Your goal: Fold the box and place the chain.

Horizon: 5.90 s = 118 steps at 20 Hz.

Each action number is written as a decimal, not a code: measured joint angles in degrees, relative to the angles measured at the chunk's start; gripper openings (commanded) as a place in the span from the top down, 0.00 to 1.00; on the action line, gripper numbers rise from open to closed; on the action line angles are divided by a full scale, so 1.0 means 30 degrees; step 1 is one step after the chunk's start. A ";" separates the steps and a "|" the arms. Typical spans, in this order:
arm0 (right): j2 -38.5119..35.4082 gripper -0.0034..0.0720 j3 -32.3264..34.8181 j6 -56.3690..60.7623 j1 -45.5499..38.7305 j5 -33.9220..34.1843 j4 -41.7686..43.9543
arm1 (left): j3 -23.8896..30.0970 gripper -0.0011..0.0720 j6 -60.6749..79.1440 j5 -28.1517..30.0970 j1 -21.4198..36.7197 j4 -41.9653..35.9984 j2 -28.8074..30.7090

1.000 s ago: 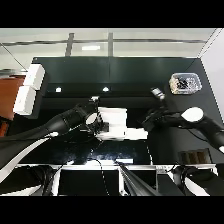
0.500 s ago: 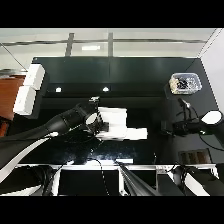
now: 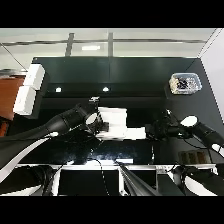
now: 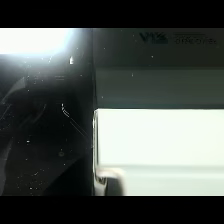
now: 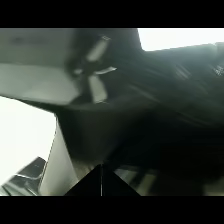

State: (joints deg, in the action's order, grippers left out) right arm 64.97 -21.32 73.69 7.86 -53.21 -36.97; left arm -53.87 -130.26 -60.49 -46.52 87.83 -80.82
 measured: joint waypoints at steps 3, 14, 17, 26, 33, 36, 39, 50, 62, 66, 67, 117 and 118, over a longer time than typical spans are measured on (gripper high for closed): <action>0.0328 0.17 -0.0131 -0.1100 0.0699 0.0080 0.1639 | 0.0000 0.94 0.0000 0.0007 0.0000 0.0015 0.0000; 0.0561 0.08 -0.1552 -0.2943 0.1435 -0.1967 0.2761 | 0.0000 0.94 0.0000 0.0095 0.0000 0.0007 0.0000; 0.0561 0.08 -0.2142 -0.2834 0.2259 -0.2127 0.3126 | 0.0000 0.94 -0.0007 0.0087 0.0000 0.0000 0.0000; 0.0561 0.23 -0.3606 0.0306 0.5472 -0.0160 0.2339 | 0.0000 0.94 -0.0007 0.0080 0.0000 -0.0007 0.0000; 0.0561 0.23 -0.4167 0.3898 0.7898 0.1741 -0.0648 | 0.0000 0.94 -0.0007 0.0066 0.0000 -0.0015 0.0000; 0.0568 0.23 -0.4437 0.5056 0.8459 0.2266 -0.1647 | 0.0000 0.94 -0.0015 0.0044 0.0000 -0.0015 0.0000; 0.0561 0.23 -0.4779 0.6040 0.8677 0.2579 -0.2601 | 0.0000 0.94 -0.0015 0.0058 -0.0015 -0.0015 0.0000; 0.0561 0.47 -0.5151 0.7643 0.9143 0.2812 -0.3832 | 0.0000 0.94 0.0000 0.0015 -0.0007 0.0000 0.0000; 0.0561 0.43 -0.7271 1.2648 1.0899 0.1865 -0.9653 | 0.0000 0.94 0.0007 0.0087 -0.0015 -0.0015 0.0000; 0.0568 0.44 -0.7526 1.3529 1.1045 0.1421 -1.0528 | 0.0000 0.94 0.0087 0.0087 -0.0015 -0.0022 0.0000; 0.0583 0.44 -0.7548 1.3835 1.1096 0.1326 -1.0783 | 0.0000 0.94 0.0102 0.0087 -0.0015 -0.0022 0.0000; 0.3942 0.50 -1.0615 1.8797 1.3209 -0.2120 -1.5132 | 0.0000 0.94 0.0291 0.0182 -0.0015 0.0000 0.0000; 0.4058 0.50 -1.0739 1.8797 1.3209 -0.2149 -1.5132 | 0.0000 0.94 0.0291 0.0189 -0.0015 0.0007 0.0000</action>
State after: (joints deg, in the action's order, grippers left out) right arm 77.14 -53.54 130.08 47.48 -59.66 -82.37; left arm -53.87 -129.38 -59.92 -46.57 87.85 -80.82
